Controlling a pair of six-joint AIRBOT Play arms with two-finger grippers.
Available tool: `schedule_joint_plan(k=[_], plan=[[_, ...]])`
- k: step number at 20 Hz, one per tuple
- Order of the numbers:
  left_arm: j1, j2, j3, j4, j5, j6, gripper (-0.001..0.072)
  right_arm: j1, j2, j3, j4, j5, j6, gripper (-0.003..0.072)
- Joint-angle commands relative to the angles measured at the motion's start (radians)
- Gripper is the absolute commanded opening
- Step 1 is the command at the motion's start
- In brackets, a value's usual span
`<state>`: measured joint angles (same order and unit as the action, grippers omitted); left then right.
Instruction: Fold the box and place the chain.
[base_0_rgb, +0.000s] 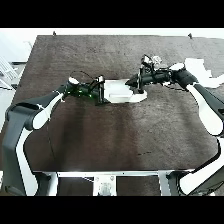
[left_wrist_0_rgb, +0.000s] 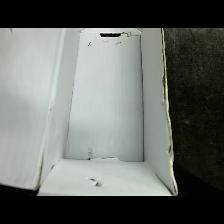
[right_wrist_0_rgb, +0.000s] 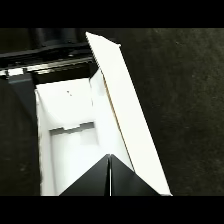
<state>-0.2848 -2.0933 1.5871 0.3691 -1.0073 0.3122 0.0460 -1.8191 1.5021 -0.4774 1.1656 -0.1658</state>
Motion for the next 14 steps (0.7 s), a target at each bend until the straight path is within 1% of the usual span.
schedule_joint_plan(k=[1, 3, 7, 9, 11, 14], plan=[[-0.001, -0.001, 0.000, 0.006, -0.006, 0.000, 0.0420, 0.012, -0.023, 0.004, 0.011, -0.135, 0.014, 0.0009], [-0.001, -0.001, 0.000, 0.007, -0.006, 0.000, 0.0420, 0.013, -0.049, 0.016, 0.006, -0.167, 0.035, 0.0009], [-0.001, -0.001, 0.000, 0.009, -0.003, 0.002, 0.0420, 0.016, -0.111, 0.048, -0.013, -0.160, 0.061, 0.0009], [-0.001, -0.001, -0.001, 0.009, -0.002, 0.003, 0.0420, 0.016, -0.121, 0.048, -0.034, -0.159, 0.065, 0.0009], [-0.001, -0.001, 0.000, 0.009, 0.002, 0.003, 0.0420, 0.017, -0.126, 0.048, -0.104, -0.150, 0.092, 0.0009], [-0.001, -0.001, 0.000, 0.009, 0.002, 0.003, 0.0420, 0.017, -0.127, 0.050, -0.110, -0.147, 0.083, 0.0009]])
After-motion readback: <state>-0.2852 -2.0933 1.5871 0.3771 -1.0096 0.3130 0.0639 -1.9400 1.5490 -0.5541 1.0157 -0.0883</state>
